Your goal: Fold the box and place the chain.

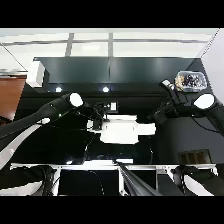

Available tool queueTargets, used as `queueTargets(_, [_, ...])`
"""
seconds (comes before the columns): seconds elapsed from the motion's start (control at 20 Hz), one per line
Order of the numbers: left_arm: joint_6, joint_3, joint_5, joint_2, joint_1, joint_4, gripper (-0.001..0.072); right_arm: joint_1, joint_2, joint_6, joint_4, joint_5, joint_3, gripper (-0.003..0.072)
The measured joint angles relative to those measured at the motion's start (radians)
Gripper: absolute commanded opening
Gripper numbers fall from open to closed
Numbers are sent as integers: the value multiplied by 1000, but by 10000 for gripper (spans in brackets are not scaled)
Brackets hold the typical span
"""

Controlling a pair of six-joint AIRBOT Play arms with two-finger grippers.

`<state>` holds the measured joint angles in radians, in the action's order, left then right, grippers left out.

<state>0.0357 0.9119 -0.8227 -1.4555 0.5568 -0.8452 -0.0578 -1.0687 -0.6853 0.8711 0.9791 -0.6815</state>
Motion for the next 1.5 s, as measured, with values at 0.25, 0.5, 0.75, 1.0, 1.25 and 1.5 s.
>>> queueTargets(0.25, [57,0,13,-15,6,-18,31,-47,0,98,-17,-5,43,720])
queueTargets(0.5, [95,0,13,-20,7,-29,31,-169,-7,203,-36,-42,59,720])
queueTargets(0.75, [103,0,9,-20,7,-32,31,-233,-13,300,48,-48,63,712])
queueTargets(1.0, [104,0,7,-20,7,-33,31,-251,-14,346,101,23,95,712])
queueTargets(1.25, [103,0,6,-20,8,-33,31,-349,-15,409,-40,-91,177,711])
queueTargets(1.5, [103,0,5,-20,8,-33,31,-423,-9,425,-144,-286,187,711])
